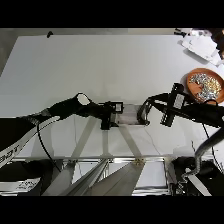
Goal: Fold the box and place the chain.
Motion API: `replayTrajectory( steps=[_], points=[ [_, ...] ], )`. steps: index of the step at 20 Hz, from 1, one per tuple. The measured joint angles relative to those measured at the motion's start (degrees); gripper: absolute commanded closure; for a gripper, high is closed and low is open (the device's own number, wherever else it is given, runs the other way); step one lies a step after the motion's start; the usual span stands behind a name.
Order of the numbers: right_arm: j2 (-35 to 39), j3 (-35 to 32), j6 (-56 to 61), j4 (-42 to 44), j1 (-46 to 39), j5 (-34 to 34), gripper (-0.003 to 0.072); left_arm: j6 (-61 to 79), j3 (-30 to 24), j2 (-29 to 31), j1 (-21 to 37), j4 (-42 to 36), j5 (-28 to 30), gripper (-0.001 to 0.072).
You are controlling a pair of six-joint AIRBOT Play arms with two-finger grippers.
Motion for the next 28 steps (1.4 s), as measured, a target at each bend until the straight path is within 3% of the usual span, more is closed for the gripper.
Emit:
replayTrajectory(
  steps=[5, 9, 16, 22, 28],
  points=[
    [0.2, 0.6, 0.0, 7.0, 0.0, 2.8, 0.0681, 0.0, 0.0, 0.0, 0.0, 0.0, 0.0, 0.0456],
    [-1.6, 0.7, 3.6, 7.9, 0.0, 6.4, 0.0681, 0.0, 0.0, 0.0, 0.0, 0.0, 0.0, 0.0456],
    [-13.4, 0.7, 13.9, 5.3, 3.0, 11.2, 0.0681, 0.0, 0.0, 0.0, 0.0, 0.0, 0.0, 0.0456],
    [-23.5, 0.7, 24.1, 1.9, 10.7, 2.9, 0.0681, 0.0, 0.0, 0.0, 0.0, 0.0, 0.0, 0.0456],
    [-27.7, 0.7, 33.3, 0.7, 12.9, -4.1, 0.0680, 0.0, 0.0, 0.0, 0.0, 0.0, 0.0, 0.0456]
  ],
)
